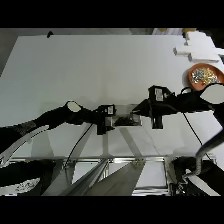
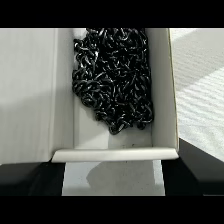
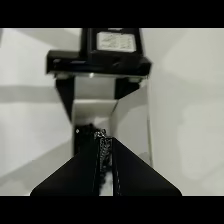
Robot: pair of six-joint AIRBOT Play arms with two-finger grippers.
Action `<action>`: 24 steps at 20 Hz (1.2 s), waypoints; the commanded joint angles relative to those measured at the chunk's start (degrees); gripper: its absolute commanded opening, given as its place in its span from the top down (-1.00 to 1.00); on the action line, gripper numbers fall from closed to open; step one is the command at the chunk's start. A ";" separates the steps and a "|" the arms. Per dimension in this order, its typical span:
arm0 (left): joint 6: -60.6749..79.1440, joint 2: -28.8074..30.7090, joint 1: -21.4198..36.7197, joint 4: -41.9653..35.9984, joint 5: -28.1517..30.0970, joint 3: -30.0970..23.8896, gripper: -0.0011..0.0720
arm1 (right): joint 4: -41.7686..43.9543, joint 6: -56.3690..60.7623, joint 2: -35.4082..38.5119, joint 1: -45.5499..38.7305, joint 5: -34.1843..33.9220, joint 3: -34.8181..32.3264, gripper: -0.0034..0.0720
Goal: Fold the box and place the chain.
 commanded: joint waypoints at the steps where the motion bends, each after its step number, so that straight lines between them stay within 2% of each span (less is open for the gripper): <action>1: 0.02 0.00 0.00 0.00 0.02 0.02 0.41 | 1.57 7.02 0.15 1.38 -8.24 0.04 0.87; 4: 0.02 0.00 0.00 0.00 0.02 0.02 0.41 | -0.72 7.28 -0.11 1.38 -7.10 -0.09 0.87; 8: 0.02 0.00 0.00 0.00 0.02 0.02 0.41 | -7.45 7.30 -2.71 1.38 -1.27 -0.46 0.87; 13: 0.02 0.00 0.00 0.00 0.02 0.02 0.41 | -7.23 7.52 -10.05 1.40 1.36 -1.25 0.84; 15: 0.02 0.00 0.00 0.00 0.02 0.02 0.41 | -7.41 11.30 -10.49 1.38 1.22 -1.20 0.35; 17: 0.02 0.00 0.00 0.00 0.02 0.02 0.41 | -8.46 17.35 -10.19 1.31 1.53 -0.33 0.32; 19: 0.02 0.00 0.00 0.00 0.02 0.02 0.41 | -11.52 22.86 -10.21 1.25 4.35 3.87 0.33; 20: 0.02 0.00 0.00 0.00 0.02 0.02 0.41 | -12.15 24.28 -10.38 0.52 6.75 7.39 0.41; 21: 0.02 0.00 0.00 0.00 0.02 0.02 0.41 | -12.09 25.07 -10.97 -0.59 9.81 11.47 0.73; 22: 0.02 0.00 0.00 0.00 0.02 0.02 0.41 | -12.00 25.27 -11.85 -1.73 12.74 16.04 0.87; 24: 0.02 0.00 0.00 0.00 0.00 0.02 0.41 | -11.93 27.89 -14.60 -3.61 15.98 25.42 0.87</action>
